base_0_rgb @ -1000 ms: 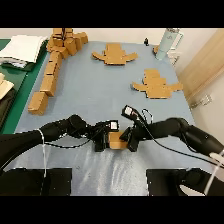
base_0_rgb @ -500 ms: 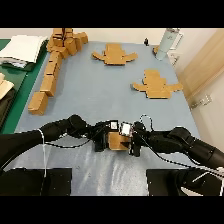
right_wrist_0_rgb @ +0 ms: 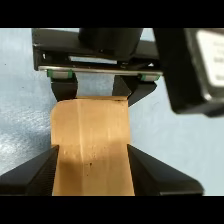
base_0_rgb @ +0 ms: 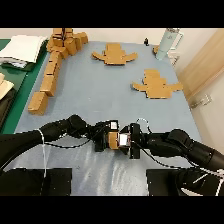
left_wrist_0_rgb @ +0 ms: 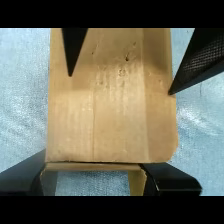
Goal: Fold the box.
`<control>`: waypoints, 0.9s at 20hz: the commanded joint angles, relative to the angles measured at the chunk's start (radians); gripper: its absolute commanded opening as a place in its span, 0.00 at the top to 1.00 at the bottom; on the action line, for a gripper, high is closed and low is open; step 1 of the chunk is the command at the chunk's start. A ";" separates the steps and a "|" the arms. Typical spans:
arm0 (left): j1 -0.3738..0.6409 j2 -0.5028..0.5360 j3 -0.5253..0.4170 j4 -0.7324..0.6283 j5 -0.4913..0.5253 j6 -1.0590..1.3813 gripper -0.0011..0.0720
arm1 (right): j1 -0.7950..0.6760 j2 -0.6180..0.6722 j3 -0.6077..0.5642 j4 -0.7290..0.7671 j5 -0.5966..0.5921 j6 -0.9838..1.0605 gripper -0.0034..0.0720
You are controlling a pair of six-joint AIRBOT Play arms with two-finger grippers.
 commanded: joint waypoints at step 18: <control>0.000 -0.001 0.000 0.000 0.000 0.000 0.33 | 0.043 -0.069 -0.010 -0.035 0.133 -0.071 0.16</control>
